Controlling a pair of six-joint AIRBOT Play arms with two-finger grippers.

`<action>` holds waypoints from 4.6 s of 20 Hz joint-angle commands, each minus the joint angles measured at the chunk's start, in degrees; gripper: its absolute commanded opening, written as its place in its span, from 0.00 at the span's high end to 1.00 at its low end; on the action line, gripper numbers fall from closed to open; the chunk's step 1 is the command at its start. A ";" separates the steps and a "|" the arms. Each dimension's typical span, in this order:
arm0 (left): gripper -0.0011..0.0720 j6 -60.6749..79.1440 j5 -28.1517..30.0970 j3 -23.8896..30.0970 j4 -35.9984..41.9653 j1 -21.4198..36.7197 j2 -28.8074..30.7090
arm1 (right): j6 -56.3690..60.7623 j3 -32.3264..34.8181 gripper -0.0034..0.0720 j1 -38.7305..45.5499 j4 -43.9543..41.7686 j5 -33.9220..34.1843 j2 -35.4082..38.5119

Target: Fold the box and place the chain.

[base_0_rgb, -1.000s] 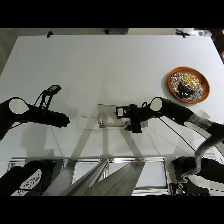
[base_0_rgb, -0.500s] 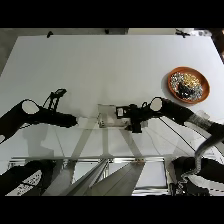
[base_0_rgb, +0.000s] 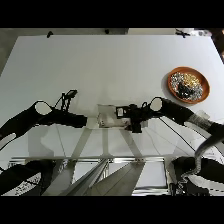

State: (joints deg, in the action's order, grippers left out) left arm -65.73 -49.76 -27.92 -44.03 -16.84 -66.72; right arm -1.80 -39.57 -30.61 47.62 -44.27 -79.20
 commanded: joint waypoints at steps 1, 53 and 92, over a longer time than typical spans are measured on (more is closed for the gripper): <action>0.97 2.14 0.04 -0.02 3.80 -2.14 -0.17 | 0.02 0.02 0.23 -0.04 -0.02 -0.02 0.02; 0.50 6.23 -1.25 -1.27 13.73 -4.83 4.35 | 0.02 0.02 0.23 -0.04 -0.02 -0.02 0.02; 0.40 -78.12 -8.24 -25.44 -33.77 -31.23 -14.05 | 0.02 0.02 0.23 -0.02 -0.02 -0.02 0.02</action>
State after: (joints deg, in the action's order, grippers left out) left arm -140.97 -60.20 -53.32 -78.19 -47.31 -79.46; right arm -1.80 -39.57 -30.61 47.62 -44.27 -79.20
